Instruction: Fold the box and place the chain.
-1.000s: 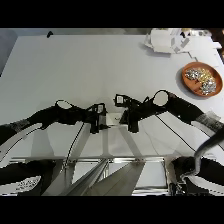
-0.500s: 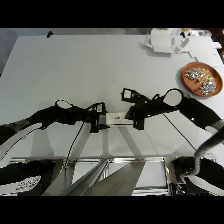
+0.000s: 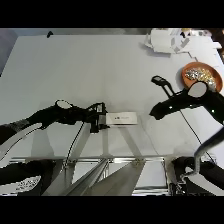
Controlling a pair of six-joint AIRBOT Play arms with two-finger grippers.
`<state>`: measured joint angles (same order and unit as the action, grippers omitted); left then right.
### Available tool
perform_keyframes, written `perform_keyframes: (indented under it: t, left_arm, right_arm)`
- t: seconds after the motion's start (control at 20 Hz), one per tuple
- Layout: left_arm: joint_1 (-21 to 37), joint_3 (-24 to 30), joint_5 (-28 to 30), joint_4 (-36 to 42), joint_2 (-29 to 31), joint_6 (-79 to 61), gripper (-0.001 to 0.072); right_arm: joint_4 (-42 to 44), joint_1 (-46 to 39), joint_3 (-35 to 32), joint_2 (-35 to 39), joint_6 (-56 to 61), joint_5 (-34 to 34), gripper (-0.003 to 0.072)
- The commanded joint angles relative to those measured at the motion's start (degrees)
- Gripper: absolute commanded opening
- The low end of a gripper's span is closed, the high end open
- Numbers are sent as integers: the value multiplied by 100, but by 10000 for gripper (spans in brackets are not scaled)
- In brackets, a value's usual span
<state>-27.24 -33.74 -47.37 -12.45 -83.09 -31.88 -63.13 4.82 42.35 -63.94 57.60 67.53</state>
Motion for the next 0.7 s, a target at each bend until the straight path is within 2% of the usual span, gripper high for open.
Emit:
perform_keyframes:
  t: [0.0,0.15,0.65]
  left_arm:
    - [2,-2,2,-4,2,0,209]
    - [2,-2,2,-2,2,0,209]
    - [2,-2,2,-2,2,0,209]
  right_arm:
    - [-1067,-859,-4,9,1856,264,13]
    - [-1051,-1029,-4,13,1897,-28,14]
    - [-994,-1025,-4,13,1893,-50,14]
